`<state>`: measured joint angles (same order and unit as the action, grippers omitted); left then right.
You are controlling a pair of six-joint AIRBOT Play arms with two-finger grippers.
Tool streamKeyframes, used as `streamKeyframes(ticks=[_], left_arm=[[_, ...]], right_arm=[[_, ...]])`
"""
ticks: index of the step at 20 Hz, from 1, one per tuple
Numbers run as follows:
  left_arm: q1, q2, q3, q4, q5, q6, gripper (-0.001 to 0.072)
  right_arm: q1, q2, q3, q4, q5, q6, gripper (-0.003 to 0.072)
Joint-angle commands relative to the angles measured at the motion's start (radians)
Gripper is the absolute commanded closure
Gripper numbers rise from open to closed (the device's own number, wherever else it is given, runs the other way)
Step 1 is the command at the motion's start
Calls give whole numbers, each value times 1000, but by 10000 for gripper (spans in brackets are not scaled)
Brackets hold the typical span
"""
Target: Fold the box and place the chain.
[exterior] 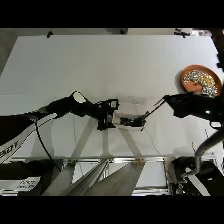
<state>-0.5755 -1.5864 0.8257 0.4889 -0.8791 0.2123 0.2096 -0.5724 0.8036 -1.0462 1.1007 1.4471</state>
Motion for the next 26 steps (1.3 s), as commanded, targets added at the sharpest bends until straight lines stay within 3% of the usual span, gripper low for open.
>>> streamKeyframes(ticks=[1,5,9,16,21,24,26], left_arm=[[0,0,0,0,0,0,371],[0,0,0,0,0,0,371],[0,0,0,0,0,0,371],[0,0,0,0,0,0,371],[0,0,0,0,0,0,371],[0,0,0,0,0,0,371],[0,0,0,0,0,0,371]], right_arm=[[135,-145,0,55,-31,-35,672],[282,-368,0,55,-75,-35,672],[340,-529,0,55,-148,-35,672],[346,-695,0,47,-175,-35,672],[346,-732,0,47,-194,-35,660],[346,-729,0,44,-203,-36,474],[346,-701,0,34,-202,-44,458]])
